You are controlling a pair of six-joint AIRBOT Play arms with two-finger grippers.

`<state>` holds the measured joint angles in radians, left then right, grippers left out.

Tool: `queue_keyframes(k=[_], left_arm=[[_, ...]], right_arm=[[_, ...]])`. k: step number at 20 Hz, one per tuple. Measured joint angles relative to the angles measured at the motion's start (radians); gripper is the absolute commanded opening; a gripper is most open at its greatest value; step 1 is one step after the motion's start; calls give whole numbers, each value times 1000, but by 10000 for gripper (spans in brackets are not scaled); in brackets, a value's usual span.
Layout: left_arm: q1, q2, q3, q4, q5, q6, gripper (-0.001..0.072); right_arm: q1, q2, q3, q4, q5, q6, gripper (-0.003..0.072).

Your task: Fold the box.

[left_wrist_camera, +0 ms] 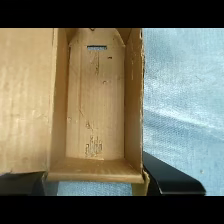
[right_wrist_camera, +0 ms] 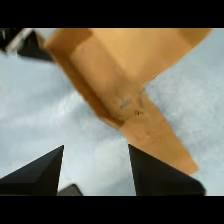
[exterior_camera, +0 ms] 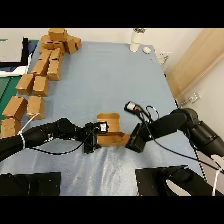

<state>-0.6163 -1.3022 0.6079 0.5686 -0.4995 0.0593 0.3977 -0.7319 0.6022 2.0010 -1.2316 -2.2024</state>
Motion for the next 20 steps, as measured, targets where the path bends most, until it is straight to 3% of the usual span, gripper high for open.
queue_keyframes(k=[6, 12, 14, 15, 20], left_arm=[[0, 0, 0, 0, 0, 0, 422], [0, 0, 0, 0, 0, 0, 422], [0, 0, 0, 0, 0, 0, 422], [0, 0, 0, 0, 0, 0, 422], [0, 0, 0, 0, 0, 0, 422]], right_arm=[[1, -56, -82, -84, 178, -369, 720], [7, -149, -95, -60, 299, -546, 708], [21, -159, -97, -50, 314, -584, 578], [29, -163, -97, -46, 322, -597, 576], [62, -178, -97, -35, 362, -634, 271]])
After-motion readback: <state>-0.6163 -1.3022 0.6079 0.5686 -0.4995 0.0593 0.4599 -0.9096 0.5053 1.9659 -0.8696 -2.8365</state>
